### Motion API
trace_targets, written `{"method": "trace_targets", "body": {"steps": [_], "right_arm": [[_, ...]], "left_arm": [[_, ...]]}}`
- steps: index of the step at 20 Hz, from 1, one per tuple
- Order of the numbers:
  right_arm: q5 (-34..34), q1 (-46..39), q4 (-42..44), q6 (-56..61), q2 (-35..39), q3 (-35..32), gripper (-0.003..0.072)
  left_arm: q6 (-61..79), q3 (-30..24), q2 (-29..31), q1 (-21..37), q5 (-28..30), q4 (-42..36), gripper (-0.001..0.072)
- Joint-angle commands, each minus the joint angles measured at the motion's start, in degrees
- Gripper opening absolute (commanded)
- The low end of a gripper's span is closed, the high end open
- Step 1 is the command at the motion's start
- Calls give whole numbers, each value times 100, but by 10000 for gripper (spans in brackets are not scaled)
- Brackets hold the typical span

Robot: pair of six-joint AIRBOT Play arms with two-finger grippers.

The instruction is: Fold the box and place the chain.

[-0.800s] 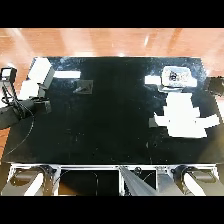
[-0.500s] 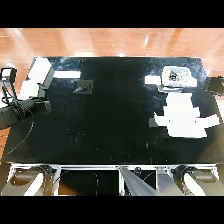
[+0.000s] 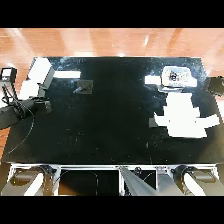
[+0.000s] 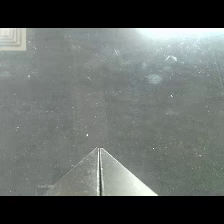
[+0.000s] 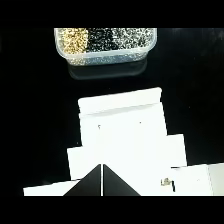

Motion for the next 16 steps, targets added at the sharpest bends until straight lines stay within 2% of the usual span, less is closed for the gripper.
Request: {"method": "trace_targets", "body": {"steps": [1, 7, 8, 9, 10, 13, 14, 15, 16], "right_arm": [[-199, 0, 2, 2, 2, -2, 30], [-1248, 2, 63, 2, 2, -2, 30], [-1298, 2, 63, 2, 2, -2, 30], [-1346, 2, 66, 2, 2, -2, 30], [-1427, 2, 68, 2, 2, -2, 30], [-1499, 2, 282, 7, -2, -2, 54], [-1449, 0, 343, 7, -7, -2, 520], [-1272, 2, 376, -24, -20, -2, 720], [-986, -15, 284, -26, -48, -2, 720]], "left_arm": [[0, -4, -26, 0, -24, 0, 28], [-140, -4, -210, -9, 76, -352, 46], [-155, -4, -254, -13, 105, -439, 210], [-168, -4, -299, -42, 129, -483, 487], [-286, -4, -361, -107, 173, -496, 625], [-369, -4, -505, -507, 382, -503, 624], [-404, -4, -542, -719, 354, -507, 625], [-492, -4, -566, -918, 275, -505, 625], [-575, -4, -584, -1104, 166, -505, 624]]}}
